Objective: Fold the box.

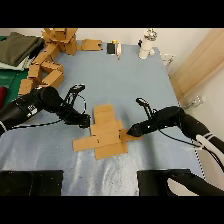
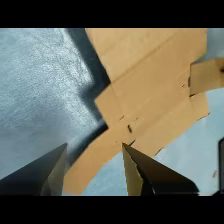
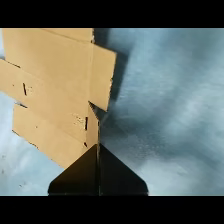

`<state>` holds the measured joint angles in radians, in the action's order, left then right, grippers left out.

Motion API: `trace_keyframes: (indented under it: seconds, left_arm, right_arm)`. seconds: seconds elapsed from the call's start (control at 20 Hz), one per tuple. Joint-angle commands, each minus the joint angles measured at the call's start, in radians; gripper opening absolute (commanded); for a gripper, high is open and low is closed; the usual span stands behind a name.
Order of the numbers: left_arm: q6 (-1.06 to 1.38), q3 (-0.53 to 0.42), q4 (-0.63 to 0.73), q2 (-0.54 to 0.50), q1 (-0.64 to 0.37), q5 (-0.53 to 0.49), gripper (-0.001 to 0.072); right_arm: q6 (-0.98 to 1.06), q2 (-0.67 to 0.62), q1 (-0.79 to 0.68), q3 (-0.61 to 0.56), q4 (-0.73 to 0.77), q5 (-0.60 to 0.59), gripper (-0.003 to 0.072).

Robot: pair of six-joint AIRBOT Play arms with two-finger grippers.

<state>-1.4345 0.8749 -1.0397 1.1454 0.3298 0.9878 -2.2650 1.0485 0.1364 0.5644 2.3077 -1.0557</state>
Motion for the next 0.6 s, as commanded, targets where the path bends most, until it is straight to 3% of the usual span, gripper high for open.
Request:
trace_keyframes:
  seconds: [0.0,0.15,0.55]
  left_arm:
    - [0.149,-0.032,0.194,0.017,-0.092,0.008,0.0521]
    - [0.308,-0.086,0.393,0.078,-0.174,0.010,0.0521]
    - [0.552,-0.097,0.570,0.238,-0.214,-0.056,0.0521]
  right_arm:
    - [-0.022,-0.076,0.067,-0.068,0.057,0.057,0.0000]
    - [-0.082,-0.083,0.072,-0.109,0.190,0.049,0.0000]
    - [-0.107,-0.083,0.093,-0.118,0.255,0.023,0.0000]
